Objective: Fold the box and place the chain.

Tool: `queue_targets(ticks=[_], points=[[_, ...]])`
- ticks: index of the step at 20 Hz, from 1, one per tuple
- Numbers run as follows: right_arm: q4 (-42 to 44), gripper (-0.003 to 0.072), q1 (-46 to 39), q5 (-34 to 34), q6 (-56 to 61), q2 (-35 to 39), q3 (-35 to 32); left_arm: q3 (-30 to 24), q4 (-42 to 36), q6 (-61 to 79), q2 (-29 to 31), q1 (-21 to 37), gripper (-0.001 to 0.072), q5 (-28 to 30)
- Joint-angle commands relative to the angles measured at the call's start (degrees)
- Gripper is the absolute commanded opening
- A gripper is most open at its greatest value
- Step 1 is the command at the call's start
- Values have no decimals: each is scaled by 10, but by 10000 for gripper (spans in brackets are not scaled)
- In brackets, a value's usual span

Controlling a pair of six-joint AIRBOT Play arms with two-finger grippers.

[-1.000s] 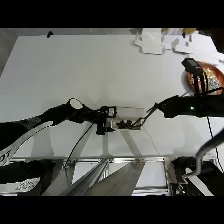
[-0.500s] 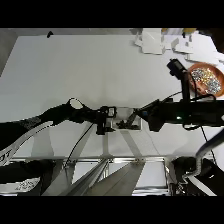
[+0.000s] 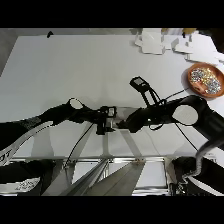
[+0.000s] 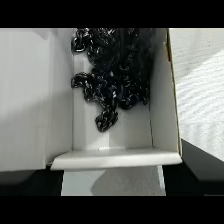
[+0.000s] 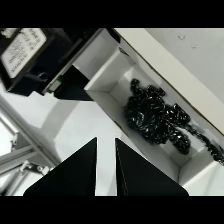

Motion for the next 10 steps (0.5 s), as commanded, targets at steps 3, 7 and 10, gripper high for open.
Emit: queue_targets(ticks=[3,7,10], points=[[-91,140,-19,43,8,-21,71,0,0,0,0,0,129,0],[-160,122,-110,42,8,-22,131,0,0,0,0,0,129,0],[-205,96,-196,49,27,-58,124,0,0,0,0,0,129,0]])
